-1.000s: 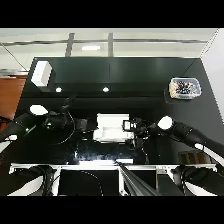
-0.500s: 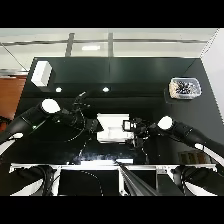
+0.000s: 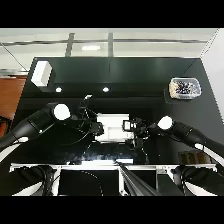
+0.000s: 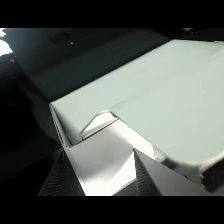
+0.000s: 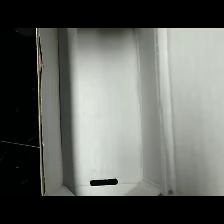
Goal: Fold the box and place the chain.
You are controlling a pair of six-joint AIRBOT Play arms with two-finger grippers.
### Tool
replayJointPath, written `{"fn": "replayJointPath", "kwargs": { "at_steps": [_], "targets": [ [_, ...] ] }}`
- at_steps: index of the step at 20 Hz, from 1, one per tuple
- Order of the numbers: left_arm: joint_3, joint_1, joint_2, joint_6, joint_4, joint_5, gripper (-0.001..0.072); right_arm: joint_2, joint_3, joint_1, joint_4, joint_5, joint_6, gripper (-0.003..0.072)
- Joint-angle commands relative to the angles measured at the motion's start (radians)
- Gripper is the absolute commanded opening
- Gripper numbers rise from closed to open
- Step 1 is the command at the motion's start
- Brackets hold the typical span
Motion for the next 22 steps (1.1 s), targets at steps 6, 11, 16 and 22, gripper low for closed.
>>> {"fn": "replayJointPath", "kwargs": {
  "at_steps": [6,11,16,22],
  "targets": [
    [0.02,-0.122,-0.077,-0.203,0.164,0.093,0.0499,0.0,0.0,0.0,0.001,0.0,0.0,0.0416],
    [0.103,-0.173,-0.128,-0.402,0.348,-0.004,0.0487,0.0,0.0,0.0,0.0,0.0,0.0,0.0416],
    [0.248,-0.279,-0.226,-0.573,0.587,-0.199,0.0487,0.0,0.0,0.0,-0.002,0.0,0.0,0.0416],
    [0.262,-0.351,-0.253,-0.771,0.624,-0.204,0.0454,0.0,0.0,0.0,-0.017,0.0,0.0,0.0416]
  ]
}}
